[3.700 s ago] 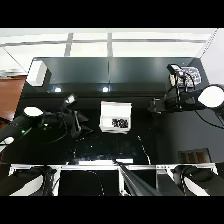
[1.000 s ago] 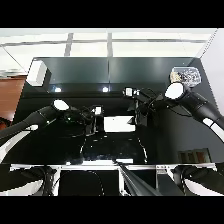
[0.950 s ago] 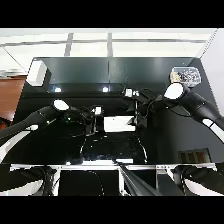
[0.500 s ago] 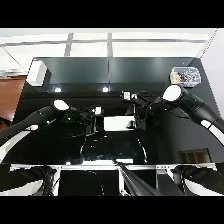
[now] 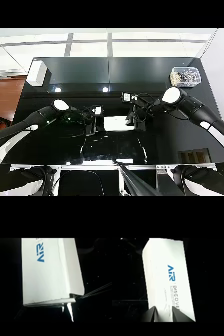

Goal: Fold the box and place the chain.

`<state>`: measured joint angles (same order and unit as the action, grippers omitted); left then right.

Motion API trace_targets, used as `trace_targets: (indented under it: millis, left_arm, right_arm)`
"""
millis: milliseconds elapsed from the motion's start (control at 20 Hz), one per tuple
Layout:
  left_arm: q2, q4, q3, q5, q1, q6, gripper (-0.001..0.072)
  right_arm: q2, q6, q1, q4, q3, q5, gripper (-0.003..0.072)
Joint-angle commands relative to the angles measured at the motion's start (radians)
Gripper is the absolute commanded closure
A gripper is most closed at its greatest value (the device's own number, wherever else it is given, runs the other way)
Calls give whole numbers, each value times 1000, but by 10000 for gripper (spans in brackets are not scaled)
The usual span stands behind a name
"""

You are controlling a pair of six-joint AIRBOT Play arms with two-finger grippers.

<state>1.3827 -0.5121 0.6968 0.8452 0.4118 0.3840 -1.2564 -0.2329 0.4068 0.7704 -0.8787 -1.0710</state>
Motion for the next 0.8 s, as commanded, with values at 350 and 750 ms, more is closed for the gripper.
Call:
trace_targets:
  millis: [350,750]
  left_arm:
    - [0,0,0,0,1,1,354]
    - [0,0,0,0,1,1,354]
  right_arm:
    - [19,-76,1,-11,0,0,374]
    - [-14,14,39,-10,0,111,-7]
